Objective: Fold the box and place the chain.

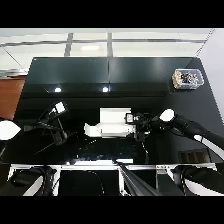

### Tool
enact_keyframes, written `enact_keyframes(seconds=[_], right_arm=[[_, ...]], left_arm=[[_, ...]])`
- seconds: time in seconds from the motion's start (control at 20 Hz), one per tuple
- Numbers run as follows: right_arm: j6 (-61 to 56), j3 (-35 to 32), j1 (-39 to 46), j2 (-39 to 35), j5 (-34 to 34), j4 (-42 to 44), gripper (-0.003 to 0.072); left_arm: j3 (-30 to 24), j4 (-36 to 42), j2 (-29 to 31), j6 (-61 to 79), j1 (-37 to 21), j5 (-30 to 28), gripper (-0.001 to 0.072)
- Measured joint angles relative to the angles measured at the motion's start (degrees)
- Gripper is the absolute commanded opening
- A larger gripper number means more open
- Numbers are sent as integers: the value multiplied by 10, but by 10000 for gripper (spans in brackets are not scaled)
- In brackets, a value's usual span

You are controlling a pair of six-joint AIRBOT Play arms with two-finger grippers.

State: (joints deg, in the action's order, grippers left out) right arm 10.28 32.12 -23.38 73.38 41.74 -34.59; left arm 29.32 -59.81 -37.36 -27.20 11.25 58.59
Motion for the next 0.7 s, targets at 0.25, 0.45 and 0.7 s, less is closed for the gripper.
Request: enact_keyframes(seconds=[0.25,0.45,0.7], right_arm=[[0,0,0,0,0,0,412],[0,0,0,0,0,0,412],[0,0,0,0,0,0,411]], left_arm=[[-1,8,-28,10,13,-21,712],[2,9,-57,19,37,-25,711],[21,35,-104,83,89,-30,711]])
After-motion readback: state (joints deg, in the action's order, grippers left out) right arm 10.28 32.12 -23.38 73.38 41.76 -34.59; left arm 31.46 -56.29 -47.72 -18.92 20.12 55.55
